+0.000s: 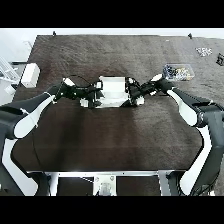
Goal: Fold the box and place the chain.
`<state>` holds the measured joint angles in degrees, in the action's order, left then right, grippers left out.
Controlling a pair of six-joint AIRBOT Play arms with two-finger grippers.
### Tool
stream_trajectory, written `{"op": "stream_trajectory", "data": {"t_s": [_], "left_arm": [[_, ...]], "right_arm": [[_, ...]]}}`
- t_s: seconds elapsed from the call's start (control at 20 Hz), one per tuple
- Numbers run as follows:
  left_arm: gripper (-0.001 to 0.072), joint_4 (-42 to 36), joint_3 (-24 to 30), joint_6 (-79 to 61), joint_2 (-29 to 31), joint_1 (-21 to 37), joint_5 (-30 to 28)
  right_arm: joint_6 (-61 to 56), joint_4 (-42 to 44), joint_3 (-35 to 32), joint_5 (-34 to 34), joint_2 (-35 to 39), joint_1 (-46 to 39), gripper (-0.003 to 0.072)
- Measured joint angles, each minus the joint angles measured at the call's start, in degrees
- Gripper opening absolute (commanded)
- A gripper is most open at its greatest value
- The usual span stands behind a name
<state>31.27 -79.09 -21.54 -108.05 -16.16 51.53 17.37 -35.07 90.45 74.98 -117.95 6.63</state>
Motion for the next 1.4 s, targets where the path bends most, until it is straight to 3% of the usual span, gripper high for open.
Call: {"op": "stream_trajectory", "data": {"t_s": [0.1, 0.25, 0.45, 0.55, 0.6, 0.9, 1.4], "left_arm": [[0.072, -0.09, 0.0, 0.04, -0.11, -0.02, -0.31], [0.0713, -0.28, 0.02, 0.02, -0.13, -0.07, -0.96], [0.0435, -0.74, 0.02, -0.5, -0.13, -0.09, -2.58], [0.0125, -0.63, 0.02, -0.83, -0.22, -0.07, -3.48], [0.0022, -0.42, 0.07, -1.14, -0.35, 0.0, -3.72], [0.002, -0.61, 0.04, -3.89, 0.0, 1.05, -1.68], [0.0016, -1.33, 0.24, -3.93, 5.16, 7.32, 8.7]], "right_arm": [[-0.04, 0.02, 0.0, 0.0, 0.02, 0.0, 0.0546], [0.0, 0.07, 0.0, -0.04, 0.02, 0.0, 0.0546], [-0.02, 0.13, 0.0, -0.07, 0.02, 0.0, 0.0546], [-0.02, 0.33, 0.0, -0.04, 0.0, 0.02, 0.0546], [0.09, 0.31, 0.0, 0.28, 0.0, 0.07, 0.0546], [0.09, 0.09, 0.0, 0.17, 0.0, 0.09, 0.0546], [0.07, 0.04, 0.0, 0.07, 0.0, 0.11, 0.0546]]}}
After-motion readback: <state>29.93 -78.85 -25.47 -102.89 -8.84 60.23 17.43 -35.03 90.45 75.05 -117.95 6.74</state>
